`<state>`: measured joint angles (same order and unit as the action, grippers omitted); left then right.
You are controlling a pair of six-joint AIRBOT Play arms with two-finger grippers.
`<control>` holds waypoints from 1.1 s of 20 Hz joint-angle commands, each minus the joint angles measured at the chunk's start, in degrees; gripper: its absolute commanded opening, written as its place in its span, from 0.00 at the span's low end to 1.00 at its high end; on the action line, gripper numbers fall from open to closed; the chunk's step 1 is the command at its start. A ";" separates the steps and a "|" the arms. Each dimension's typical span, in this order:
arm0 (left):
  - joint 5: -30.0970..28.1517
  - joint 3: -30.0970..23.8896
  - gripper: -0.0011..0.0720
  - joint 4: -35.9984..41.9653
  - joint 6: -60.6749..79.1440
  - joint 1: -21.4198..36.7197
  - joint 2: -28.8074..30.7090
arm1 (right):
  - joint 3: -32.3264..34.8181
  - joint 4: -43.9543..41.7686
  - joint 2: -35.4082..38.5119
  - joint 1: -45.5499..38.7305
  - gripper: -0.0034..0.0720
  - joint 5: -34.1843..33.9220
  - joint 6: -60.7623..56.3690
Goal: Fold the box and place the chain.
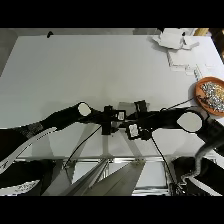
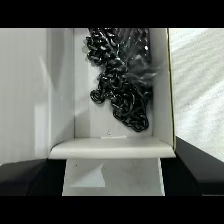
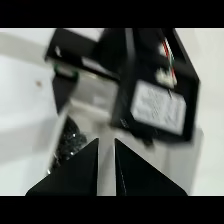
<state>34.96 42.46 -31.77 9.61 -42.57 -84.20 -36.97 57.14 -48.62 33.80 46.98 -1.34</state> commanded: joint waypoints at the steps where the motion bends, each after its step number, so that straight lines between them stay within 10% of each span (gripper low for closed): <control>1: 0.00 0.00 0.36 0.00 0.02 -0.02 0.00 | -0.07 6.54 2.03 -6.05 0.31 3.17 -0.61; 11: -0.02 0.00 0.36 0.00 0.02 -0.02 0.00 | -0.04 17.77 -5.57 -38.32 0.31 9.42 4.85; 22: 0.00 0.00 0.36 0.00 0.02 -0.02 0.00 | -0.04 14.84 -20.74 -41.00 0.31 1.84 20.06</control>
<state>34.96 42.46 -31.77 9.63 -42.57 -84.20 -37.04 74.06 -66.50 -6.92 50.76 14.17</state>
